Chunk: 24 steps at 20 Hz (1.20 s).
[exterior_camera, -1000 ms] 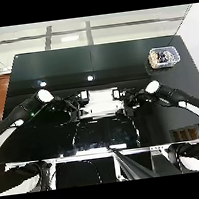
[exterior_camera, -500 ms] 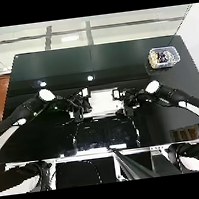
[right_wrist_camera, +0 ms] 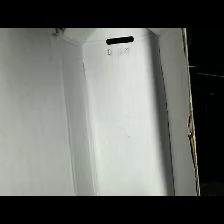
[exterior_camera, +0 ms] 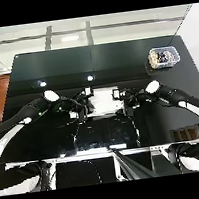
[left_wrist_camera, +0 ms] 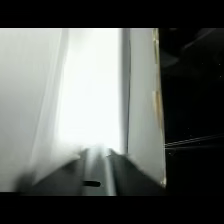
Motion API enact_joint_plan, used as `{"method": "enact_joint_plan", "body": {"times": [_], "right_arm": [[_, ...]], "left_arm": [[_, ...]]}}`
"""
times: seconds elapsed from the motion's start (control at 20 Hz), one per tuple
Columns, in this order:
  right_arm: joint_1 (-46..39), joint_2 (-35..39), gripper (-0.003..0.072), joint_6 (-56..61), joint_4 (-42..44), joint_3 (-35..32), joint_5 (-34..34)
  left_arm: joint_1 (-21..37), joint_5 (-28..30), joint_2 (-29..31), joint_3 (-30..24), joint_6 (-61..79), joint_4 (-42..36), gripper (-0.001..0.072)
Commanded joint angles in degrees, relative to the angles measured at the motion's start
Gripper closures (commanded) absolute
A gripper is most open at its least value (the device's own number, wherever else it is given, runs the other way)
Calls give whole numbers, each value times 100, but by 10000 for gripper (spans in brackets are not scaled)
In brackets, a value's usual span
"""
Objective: Fold the box and place the chain.
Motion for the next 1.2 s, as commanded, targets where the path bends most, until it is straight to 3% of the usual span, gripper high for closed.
{"method": "enact_joint_plan", "body": {"times": [0.0,0.05,0.1,0.15,0.2,0.25,0.3,0.55,0.75,0.85,0.95,1.05,1.15], "right_arm": [[7,-4,496,0,2,0,-2],[7,-4,495,0,2,0,-2],[7,-4,496,0,2,0,-2],[7,-4,496,0,2,0,-2],[7,-4,495,0,2,0,-2],[7,-4,495,0,2,0,-2],[7,-4,495,0,2,0,-2],[7,-4,495,0,2,0,-2],[7,-4,496,0,2,0,-4],[7,-4,496,0,2,0,-4],[7,-4,496,2,2,0,-4],[7,-4,495,0,2,0,-4],[7,-4,496,0,2,0,-4]], "left_arm": [[11,63,17,4,-7,-57,395],[17,68,70,13,-11,-2,597],[15,109,133,13,-122,-4,586],[15,153,184,13,-262,7,391],[37,221,243,15,-549,146,347],[83,155,321,57,-802,514,581],[157,-109,435,144,-1154,1047,687],[1025,-1226,1335,245,-3650,2487,687],[2240,-1488,1340,144,-6673,3766,686],[2920,-1725,1078,92,-8271,3314,686],[3359,-2201,636,-146,-7875,1744,686],[3394,-2417,149,-348,-7385,629,686],[3101,-2251,-247,-341,-7239,431,686]]}}
